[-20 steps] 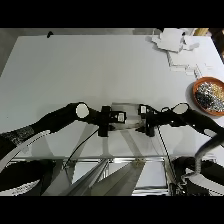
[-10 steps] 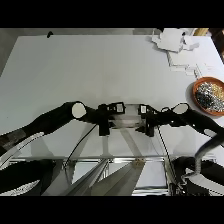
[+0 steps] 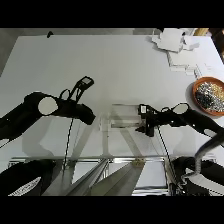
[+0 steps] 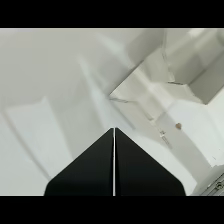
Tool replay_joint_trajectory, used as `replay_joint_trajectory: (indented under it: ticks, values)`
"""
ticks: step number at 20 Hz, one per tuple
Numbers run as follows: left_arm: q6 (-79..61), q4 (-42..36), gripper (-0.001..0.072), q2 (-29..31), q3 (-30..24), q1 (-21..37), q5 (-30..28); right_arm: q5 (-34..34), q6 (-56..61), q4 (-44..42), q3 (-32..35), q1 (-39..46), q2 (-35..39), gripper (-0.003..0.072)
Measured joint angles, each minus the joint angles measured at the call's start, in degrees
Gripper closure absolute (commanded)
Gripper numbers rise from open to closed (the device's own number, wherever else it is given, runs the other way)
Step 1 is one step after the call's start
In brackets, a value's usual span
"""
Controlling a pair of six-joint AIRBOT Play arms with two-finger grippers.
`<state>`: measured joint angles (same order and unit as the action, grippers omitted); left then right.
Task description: Fold the box and place the chain.
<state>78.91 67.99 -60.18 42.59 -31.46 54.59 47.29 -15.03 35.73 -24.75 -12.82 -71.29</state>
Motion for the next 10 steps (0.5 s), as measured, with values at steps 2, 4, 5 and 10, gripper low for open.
replay_joint_trajectory:
  ticks: [2,4,5,10]
  values:
    - [4.9,0.2,0.0705,-0.8,-1.6,1.2,0.5,0.0,0.0,0.0,0.0,0.0,0.0,0.0391]
    - [7.6,-1.4,0.0703,-2.6,-3.3,1.8,0.2,0.0,0.0,0.0,0.0,0.0,0.0,0.0391]
    - [8.4,-2.8,0.0701,-3.8,-3.8,1.9,0.0,0.0,0.0,0.0,0.0,0.0,0.0,0.0391]
    - [7.8,-10.3,0.0702,-10.5,-5.0,1.3,-2.0,0.0,0.0,0.0,0.0,0.0,0.0,0.0391]
